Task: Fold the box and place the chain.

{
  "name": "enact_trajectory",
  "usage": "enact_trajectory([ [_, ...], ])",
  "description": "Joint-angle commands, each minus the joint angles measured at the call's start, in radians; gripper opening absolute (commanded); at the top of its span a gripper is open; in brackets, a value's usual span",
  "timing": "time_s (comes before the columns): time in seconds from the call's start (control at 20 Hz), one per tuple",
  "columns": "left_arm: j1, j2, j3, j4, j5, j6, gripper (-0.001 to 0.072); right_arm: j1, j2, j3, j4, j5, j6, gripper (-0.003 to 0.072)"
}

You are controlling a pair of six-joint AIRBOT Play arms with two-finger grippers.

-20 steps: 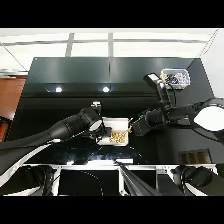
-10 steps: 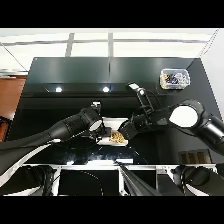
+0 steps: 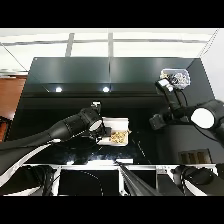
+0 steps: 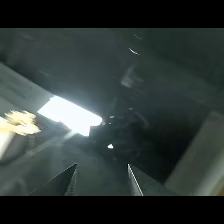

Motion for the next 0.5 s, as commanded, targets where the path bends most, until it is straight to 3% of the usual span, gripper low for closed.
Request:
enact_trajectory([
  [0.0, 0.000, 0.000, 0.000, 0.000, -0.001, 0.000, 0.0027, -0.033, 0.031, -0.187, 0.117, -0.182, -0.367, 0.0597],
  [0.05, 0.000, 0.000, 0.000, 0.000, -0.001, 0.000, 0.0027, -0.009, 0.031, -0.224, 0.179, -0.209, -0.539, 0.0717],
  [0.15, 0.000, 0.000, 0.000, 0.000, 0.000, 0.000, 0.0027, 0.030, 0.008, -0.249, 0.254, -0.241, -0.751, 0.0717],
  [0.35, 0.000, 0.000, 0.000, 0.000, -0.001, 0.000, 0.0027, 0.075, -0.110, -0.249, 0.383, -0.371, -0.940, 0.0717],
  [0.45, 0.000, 0.000, 0.000, 0.000, -0.001, 0.000, 0.0027, 0.075, -0.166, -0.249, 0.487, -0.373, -1.112, 0.0717],
])
